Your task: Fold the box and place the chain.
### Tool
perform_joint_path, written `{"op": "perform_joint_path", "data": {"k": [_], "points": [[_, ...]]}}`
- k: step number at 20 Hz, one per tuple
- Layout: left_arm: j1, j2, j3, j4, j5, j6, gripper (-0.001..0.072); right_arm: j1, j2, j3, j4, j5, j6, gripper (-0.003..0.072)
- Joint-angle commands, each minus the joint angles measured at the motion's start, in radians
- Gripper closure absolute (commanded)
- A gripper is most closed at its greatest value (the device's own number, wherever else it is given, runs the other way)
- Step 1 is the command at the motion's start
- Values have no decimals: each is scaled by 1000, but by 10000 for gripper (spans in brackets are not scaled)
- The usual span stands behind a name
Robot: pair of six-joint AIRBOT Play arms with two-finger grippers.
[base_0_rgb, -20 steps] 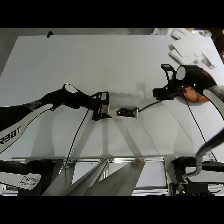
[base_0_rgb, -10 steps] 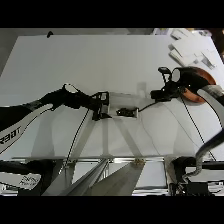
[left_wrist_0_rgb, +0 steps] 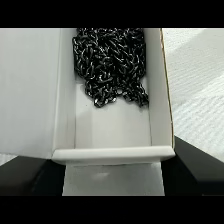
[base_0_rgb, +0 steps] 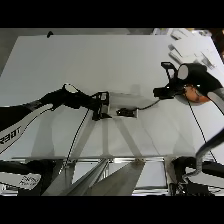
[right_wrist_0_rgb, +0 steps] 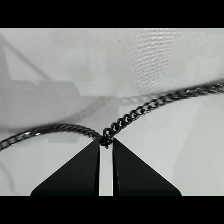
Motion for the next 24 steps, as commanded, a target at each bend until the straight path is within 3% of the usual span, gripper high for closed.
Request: {"op": "perform_joint_path", "data": {"k": [1, 4, 7, 14, 24], "points": [[0, 1, 0, 0, 0, 0, 622, 38, 171, 1, 33, 43, -16, 668], [0, 1, 0, 0, 0, 0, 622, 146, 341, 1, 79, 45, -19, 668], [0, 1, 0, 0, 0, 0, 622, 261, 428, 1, 134, 30, -12, 668], [0, 1, 0, 0, 0, 0, 622, 391, 433, 1, 303, -117, -11, 668], [0, 1, 0, 0, 0, 0, 622, 393, 364, -51, 259, -130, -11, 667]]}}
